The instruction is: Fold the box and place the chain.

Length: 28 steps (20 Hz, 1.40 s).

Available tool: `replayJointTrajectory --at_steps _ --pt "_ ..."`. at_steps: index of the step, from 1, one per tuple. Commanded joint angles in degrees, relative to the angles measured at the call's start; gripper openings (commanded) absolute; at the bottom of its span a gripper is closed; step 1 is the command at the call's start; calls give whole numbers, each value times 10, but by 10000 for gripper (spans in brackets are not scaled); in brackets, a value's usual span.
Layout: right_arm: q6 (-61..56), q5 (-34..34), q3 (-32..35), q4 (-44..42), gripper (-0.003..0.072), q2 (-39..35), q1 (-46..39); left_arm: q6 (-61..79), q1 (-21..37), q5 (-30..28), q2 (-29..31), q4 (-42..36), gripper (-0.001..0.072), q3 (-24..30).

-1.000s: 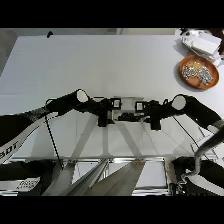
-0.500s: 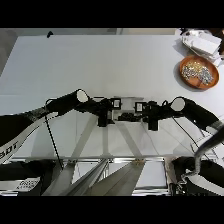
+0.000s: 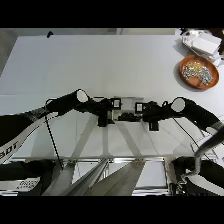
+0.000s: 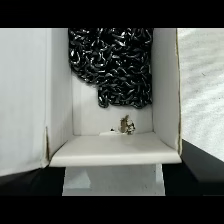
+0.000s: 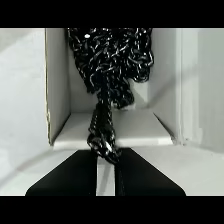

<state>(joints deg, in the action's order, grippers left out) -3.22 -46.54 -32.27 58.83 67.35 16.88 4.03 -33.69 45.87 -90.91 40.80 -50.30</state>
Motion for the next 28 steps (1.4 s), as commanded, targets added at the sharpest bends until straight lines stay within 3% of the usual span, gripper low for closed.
replayJointTrajectory --at_steps 1,5,8,12,17,21,28 --pt "-63 -2 0 62 13 -20 0 0 0 0 0 0 133 0" --pt "-165 -9 0 155 13 -58 0 0 0 0 0 0 133 0" --pt "-217 -20 0 150 13 -92 0 0 0 0 0 0 133 0" --pt "-241 -54 0 93 12 -148 0 0 0 0 0 0 133 0" --pt "-255 -30 0 -42 13 -216 0 0 0 0 0 0 133 0" --pt "-246 -13 0 -164 13 -216 10 0 0 0 0 0 133 0" --pt "-250 100 0 -207 14 -132 84 0 0 0 0 0 133 0"
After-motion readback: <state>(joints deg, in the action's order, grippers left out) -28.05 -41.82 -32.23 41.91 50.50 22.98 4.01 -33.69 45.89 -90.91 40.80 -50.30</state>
